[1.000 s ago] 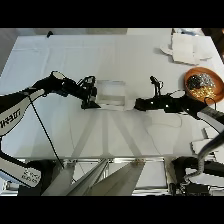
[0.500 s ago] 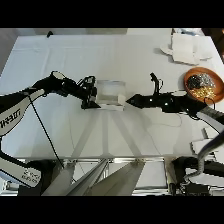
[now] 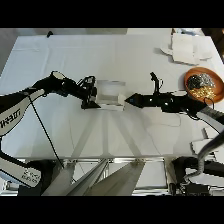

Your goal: Fold the box and place the chain.

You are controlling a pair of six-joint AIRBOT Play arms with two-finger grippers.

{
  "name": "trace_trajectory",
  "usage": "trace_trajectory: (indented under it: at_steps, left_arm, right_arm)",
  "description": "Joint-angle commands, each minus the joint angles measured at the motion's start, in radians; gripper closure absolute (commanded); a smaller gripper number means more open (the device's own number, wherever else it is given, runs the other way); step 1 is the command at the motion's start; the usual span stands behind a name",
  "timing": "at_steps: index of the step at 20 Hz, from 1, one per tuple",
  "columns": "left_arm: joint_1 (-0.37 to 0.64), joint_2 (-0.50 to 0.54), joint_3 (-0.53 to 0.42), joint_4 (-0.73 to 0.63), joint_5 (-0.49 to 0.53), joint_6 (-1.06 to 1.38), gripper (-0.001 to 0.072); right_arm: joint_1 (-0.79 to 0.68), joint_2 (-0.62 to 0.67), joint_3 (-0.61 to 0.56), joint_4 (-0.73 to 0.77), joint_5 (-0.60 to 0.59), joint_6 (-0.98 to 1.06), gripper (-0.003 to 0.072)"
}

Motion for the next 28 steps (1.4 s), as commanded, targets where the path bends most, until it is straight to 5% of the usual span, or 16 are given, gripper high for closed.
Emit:
trace_trajectory:
  at_steps: [1, 14, 28]
  left_arm:
    - [0.000, -0.001, 0.000, 0.000, 0.000, 0.000, 0.0389]
    - [0.000, -0.001, 0.000, 0.000, 0.000, 0.000, 0.0389]
    - [0.000, -0.001, 0.000, -0.002, 0.000, 0.000, 0.0389]
  right_arm:
    - [0.005, 0.000, 0.001, 0.001, -0.026, 0.000, 0.0271]
    - [0.140, 0.000, 0.012, 0.014, -0.301, 0.029, 0.0273]
    - [0.140, 0.014, 0.032, -0.086, -0.319, 0.029, 0.0288]
